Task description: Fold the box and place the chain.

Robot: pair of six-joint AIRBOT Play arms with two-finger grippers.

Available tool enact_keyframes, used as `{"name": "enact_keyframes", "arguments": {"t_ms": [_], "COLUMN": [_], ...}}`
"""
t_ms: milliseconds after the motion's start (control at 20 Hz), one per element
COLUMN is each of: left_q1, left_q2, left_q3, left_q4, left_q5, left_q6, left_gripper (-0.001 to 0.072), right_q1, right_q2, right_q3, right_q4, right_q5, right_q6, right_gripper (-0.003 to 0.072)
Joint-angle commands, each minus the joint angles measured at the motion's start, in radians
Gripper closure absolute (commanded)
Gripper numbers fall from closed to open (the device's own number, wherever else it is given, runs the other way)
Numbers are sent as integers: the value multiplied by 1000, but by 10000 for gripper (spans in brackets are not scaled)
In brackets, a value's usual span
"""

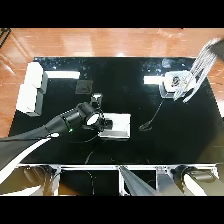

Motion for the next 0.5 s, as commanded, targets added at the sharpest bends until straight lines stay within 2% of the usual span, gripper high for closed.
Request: {"name": "enact_keyframes", "arguments": {"t_ms": [0,250,450], "left_q1": [-1,-1,-1], "left_q2": [0,0,0], "left_q3": [1,1,1], "left_q4": [3,4,4], "left_q5": [0,1,0], "left_q6": [2,2,2], "left_gripper": [689,689,689], "right_q1": [137,261,386], "right_q2": [99,100,99], "right_q3": [-153,-258,-322], "right_q4": [39,170,197], "right_q5": [-43,-10,47], "right_q6": [-8,-8,35], "right_gripper": [673,672,672]}}
